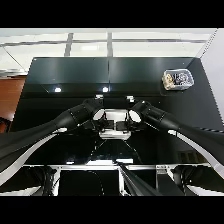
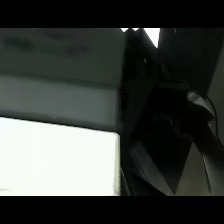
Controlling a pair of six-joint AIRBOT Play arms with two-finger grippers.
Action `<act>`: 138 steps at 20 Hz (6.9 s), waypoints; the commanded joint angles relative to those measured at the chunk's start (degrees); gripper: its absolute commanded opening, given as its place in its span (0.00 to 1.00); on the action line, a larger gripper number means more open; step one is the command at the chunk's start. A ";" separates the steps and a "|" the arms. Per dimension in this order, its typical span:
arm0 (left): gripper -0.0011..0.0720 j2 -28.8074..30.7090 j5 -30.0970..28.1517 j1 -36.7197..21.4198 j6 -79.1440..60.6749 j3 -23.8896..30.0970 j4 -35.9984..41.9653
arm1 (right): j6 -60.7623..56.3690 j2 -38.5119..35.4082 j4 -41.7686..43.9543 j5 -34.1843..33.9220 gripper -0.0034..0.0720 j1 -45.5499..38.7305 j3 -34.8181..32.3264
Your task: Fold the box and place the chain.
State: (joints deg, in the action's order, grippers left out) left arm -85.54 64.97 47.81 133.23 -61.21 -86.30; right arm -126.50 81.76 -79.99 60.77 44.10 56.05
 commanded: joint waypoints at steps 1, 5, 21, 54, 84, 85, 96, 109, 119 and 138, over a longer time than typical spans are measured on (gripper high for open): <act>0.05 0.02 0.11 -0.02 0.04 0.00 0.02 | -0.31 -0.04 0.20 0.79 0.35 0.00 1.20; 0.05 0.02 0.09 -0.02 0.04 0.00 0.02 | -1.49 0.33 -2.01 3.32 0.35 0.07 1.20; 0.05 0.02 0.04 -0.02 0.04 0.00 0.02 | 0.46 -3.04 -8.28 10.05 0.41 -0.11 5.09; 0.05 0.00 0.04 -0.02 0.04 0.00 0.00 | 1.53 24.72 8.24 2.69 0.83 -53.88 41.38; 0.05 0.00 0.00 -0.02 0.04 0.00 0.00 | 32.59 -4.50 15.47 -1.27 0.06 -56.13 41.77; 0.05 0.00 0.00 -0.02 0.04 0.00 0.00 | 32.81 -6.75 15.91 -2.75 0.06 -56.13 41.77; 0.05 0.00 0.04 -0.02 0.02 0.00 0.00 | 39.01 -19.12 26.51 4.48 0.06 -56.06 51.39; 0.05 0.00 0.04 -0.02 0.04 0.00 0.00 | 49.24 -24.83 36.87 34.53 0.06 -47.95 45.92; 0.05 0.00 0.07 -0.02 0.04 0.00 0.00 | 49.24 -24.81 37.20 21.05 0.06 -24.00 17.20; 0.05 0.00 0.07 -0.02 0.04 0.00 0.02 | 44.48 -24.70 38.53 -4.72 0.41 -21.09 -11.96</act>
State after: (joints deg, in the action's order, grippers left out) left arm -85.54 65.08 47.81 133.27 -61.21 -86.30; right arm -81.91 57.01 -40.88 56.31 24.08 44.62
